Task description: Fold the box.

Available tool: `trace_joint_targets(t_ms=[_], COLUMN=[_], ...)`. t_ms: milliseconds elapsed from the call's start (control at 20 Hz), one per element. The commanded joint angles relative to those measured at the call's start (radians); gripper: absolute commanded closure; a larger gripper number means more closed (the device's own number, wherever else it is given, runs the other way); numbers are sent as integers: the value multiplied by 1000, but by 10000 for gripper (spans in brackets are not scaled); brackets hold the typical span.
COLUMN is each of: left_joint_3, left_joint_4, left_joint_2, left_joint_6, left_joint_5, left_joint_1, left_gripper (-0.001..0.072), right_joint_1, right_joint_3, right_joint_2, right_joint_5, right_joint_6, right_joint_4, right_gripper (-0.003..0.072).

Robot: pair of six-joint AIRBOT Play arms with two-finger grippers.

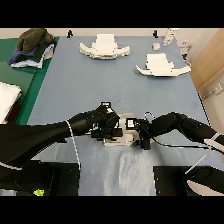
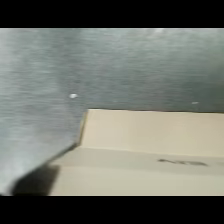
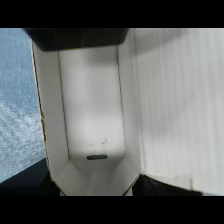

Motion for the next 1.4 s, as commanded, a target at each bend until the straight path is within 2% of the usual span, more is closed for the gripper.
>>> trace_joint_targets(t_ms=[0, 200, 350, 400, 450, 500, 600, 750, 950, 1100, 1250, 1350], left_joint_3=[1, 8, 21, 21, 21, 21, 18, 16, 0, -8, -77, -168], left_joint_4=[-5, -42, -43, -43, -44, -43, -39, -14, 2, 3, -92, -251], left_joint_2=[3, 91, 235, 289, 338, 379, 439, 460, 436, 407, 438, 497], left_joint_6=[-14, 46, 85, 84, 92, 146, 205, 348, 583, 833, 1215, 1554], left_joint_5=[2, -21, -127, -167, -207, -234, -261, -248, -98, -40, -31, -14], left_joint_1=[0, 0, 0, 0, 0, 0, 6, 16, 27, 27, 97, 209], left_gripper=[110, 110, 111, 159, 503, 697, 696, 696, 696, 696, 697, 697], right_joint_1=[0, 0, 0, 0, 0, 0, 0, 0, 0, 0, 0, 0], right_joint_3=[0, 0, 0, 0, 0, 0, 0, 0, 0, 0, 0, 0], right_joint_2=[0, -1, 0, 0, 0, 0, -1, -1, -1, -1, 0, 0], right_joint_5=[0, 0, 0, 0, 0, 0, 0, 0, 0, 0, 0, 0], right_joint_6=[0, 0, 0, 0, 0, 0, 0, 0, 0, 0, 0, 0], right_joint_4=[0, 0, 0, 0, 0, 0, 0, 0, 0, 0, 0, 0], right_gripper=[174, 174, 174, 174, 174, 174, 174, 174, 174, 174, 174, 174])
